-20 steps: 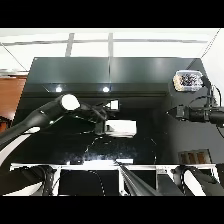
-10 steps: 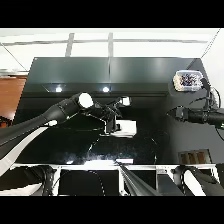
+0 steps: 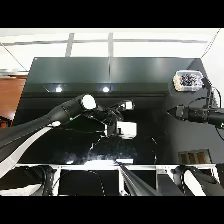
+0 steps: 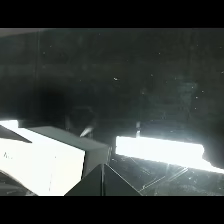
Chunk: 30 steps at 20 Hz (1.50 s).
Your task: Fold the box and place the chain.
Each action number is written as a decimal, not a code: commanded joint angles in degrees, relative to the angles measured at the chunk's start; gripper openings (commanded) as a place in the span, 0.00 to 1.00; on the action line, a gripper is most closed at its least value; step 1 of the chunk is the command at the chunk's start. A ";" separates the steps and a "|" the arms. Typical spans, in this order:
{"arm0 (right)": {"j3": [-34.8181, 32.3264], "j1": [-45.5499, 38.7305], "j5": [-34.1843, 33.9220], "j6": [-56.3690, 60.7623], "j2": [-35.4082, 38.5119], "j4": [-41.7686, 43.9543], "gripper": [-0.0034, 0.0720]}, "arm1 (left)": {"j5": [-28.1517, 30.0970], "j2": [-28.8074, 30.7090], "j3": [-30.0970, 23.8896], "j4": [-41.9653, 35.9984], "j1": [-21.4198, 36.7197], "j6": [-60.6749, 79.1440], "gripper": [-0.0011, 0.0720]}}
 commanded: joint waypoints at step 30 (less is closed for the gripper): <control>0.00 0.00 -1.51 5.75 0.02 1.16 0.06 | 5.70 -14.27 32.26 31.61 59.80 -51.80 0.49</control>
